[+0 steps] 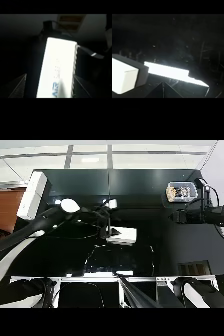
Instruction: Fold the box and place the chain.
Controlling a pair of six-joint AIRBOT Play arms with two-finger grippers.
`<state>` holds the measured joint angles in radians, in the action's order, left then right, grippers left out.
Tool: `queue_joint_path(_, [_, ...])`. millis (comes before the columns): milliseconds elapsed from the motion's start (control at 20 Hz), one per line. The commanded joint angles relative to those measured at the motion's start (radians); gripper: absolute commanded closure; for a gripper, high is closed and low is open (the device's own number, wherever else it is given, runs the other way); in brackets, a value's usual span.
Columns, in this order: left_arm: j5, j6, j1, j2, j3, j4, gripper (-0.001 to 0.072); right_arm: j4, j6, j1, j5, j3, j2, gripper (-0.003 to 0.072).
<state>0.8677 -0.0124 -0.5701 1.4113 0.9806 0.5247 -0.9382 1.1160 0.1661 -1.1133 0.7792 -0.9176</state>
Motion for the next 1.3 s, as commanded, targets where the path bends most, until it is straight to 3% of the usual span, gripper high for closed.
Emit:
queue_joint_path(0, [0.001,-0.065,-0.048,0.143,0.105,-0.005,0.0001,0.002,-0.008,0.006,0.020,-0.040,0.003,0.0669])
queue_joint_path(200, [0.053,-0.093,-0.055,0.180,0.141,-0.002,0.0002,0.000,-0.015,0.006,-0.011,-0.042,0.003,0.0670])
queue_joint_path(500, [0.084,-0.153,-0.106,0.180,0.145,0.153,0.0002,0.000,-0.032,0.006,-0.003,-0.042,0.003,0.0670])
queue_joint_path(750, [0.109,-0.152,-0.113,0.180,0.172,0.162,0.0002,0.002,-0.048,0.006,-0.003,-0.042,0.003,0.0669])
queue_joint_path(950, [0.145,-0.163,-0.126,0.180,0.205,0.275,0.0003,0.002,-0.048,0.006,0.000,-0.042,0.003,0.0670])
queue_joint_path(1250, [0.135,-0.380,-0.180,0.180,0.213,0.497,0.0003,0.003,-0.048,0.006,0.003,-0.043,0.003,0.0670])
